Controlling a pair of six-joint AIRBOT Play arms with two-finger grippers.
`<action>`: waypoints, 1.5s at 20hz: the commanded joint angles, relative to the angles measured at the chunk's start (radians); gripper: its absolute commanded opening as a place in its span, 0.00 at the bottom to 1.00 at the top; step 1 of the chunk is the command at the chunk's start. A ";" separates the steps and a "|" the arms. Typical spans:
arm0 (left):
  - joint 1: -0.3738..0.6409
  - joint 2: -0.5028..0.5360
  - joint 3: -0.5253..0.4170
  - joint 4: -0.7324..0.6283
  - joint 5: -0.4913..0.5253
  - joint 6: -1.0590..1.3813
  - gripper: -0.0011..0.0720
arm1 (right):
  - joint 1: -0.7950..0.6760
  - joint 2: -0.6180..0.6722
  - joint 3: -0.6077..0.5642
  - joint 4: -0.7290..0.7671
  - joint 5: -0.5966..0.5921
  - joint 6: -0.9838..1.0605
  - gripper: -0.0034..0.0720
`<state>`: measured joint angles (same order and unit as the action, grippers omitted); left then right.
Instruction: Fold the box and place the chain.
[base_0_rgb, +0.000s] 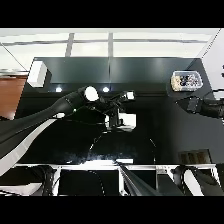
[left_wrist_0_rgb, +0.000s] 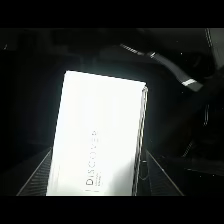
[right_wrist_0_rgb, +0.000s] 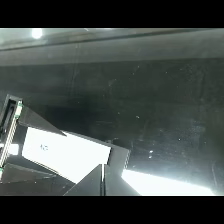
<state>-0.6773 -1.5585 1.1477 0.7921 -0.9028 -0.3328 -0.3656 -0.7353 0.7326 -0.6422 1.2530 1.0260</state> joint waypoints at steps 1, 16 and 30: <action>-0.002 -0.004 0.012 0.008 -0.010 -0.013 0.99 | 0.000 0.001 -0.001 -0.006 0.000 -0.002 0.06; -0.080 -0.069 0.021 0.195 0.042 -0.016 0.99 | 0.000 0.001 -0.001 -0.006 -0.020 -0.001 0.06; 0.150 0.066 0.074 0.695 -0.396 -0.897 0.50 | 0.000 0.001 -0.001 -0.006 0.000 0.000 0.06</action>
<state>-0.6350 -1.5475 1.2224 1.3201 -1.1728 -0.9741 -0.3656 -0.7353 0.7322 -0.6479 1.2396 1.0252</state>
